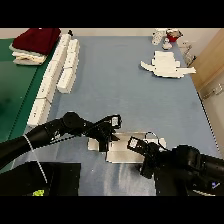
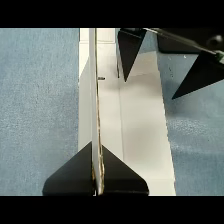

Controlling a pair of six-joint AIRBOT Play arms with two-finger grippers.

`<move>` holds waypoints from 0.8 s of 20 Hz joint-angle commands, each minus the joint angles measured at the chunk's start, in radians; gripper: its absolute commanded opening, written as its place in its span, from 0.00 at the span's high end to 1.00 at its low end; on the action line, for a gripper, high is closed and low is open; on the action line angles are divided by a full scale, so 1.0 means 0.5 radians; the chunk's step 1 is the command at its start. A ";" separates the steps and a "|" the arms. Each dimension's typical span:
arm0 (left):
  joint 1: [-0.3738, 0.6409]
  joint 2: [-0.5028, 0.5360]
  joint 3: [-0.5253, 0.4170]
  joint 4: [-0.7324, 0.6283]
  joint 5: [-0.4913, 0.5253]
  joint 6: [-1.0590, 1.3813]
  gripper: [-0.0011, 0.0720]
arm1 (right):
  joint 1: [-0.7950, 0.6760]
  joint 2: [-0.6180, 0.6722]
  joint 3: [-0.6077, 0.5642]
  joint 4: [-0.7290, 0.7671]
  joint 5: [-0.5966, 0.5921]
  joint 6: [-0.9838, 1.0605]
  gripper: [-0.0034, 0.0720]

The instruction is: Fold the box.

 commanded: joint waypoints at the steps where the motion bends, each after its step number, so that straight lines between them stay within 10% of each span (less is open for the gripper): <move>1: -0.001 -0.002 0.002 0.000 0.000 0.001 0.97 | 0.015 -0.063 0.002 -0.387 0.018 0.282 0.04; 16: -0.001 -0.002 0.002 0.000 0.000 0.001 0.97 | 0.012 0.189 0.153 -0.661 -0.288 0.449 0.02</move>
